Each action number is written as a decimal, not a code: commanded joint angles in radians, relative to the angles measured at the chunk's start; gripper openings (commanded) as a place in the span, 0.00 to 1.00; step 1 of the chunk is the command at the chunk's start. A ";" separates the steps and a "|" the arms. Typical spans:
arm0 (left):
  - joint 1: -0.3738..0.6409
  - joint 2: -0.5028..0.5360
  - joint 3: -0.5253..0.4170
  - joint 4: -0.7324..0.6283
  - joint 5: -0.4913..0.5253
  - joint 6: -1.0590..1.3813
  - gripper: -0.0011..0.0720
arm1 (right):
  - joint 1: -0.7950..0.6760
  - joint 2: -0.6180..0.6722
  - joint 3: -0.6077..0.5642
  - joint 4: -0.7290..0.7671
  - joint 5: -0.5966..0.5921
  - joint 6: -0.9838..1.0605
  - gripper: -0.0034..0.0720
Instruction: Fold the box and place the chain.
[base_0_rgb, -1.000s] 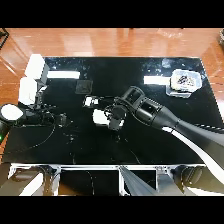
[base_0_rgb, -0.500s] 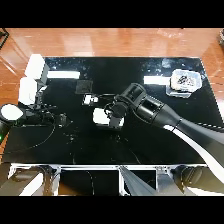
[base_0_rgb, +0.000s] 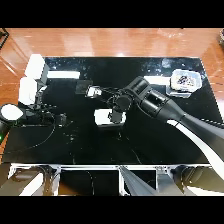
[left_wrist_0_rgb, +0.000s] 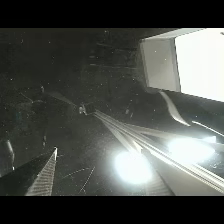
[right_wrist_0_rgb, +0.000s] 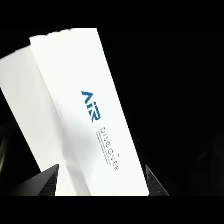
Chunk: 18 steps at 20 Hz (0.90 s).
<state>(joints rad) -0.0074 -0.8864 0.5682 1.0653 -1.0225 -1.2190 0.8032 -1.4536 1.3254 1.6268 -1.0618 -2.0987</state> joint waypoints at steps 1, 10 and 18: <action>0.001 -0.001 0.000 0.000 0.002 0.001 0.86 | -0.005 0.001 0.029 0.019 -0.008 -0.014 0.87; 0.001 -0.001 0.000 0.000 0.001 0.001 0.86 | -0.016 -0.058 0.030 0.023 -0.091 -0.292 0.87; 0.001 -0.001 0.000 0.000 0.002 0.001 0.86 | -0.016 -0.081 0.030 0.073 -0.061 -0.291 0.87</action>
<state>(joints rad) -0.0074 -0.8864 0.5682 1.0653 -1.0210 -1.2186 0.7879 -1.5291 1.3544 1.6752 -1.1225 -2.3844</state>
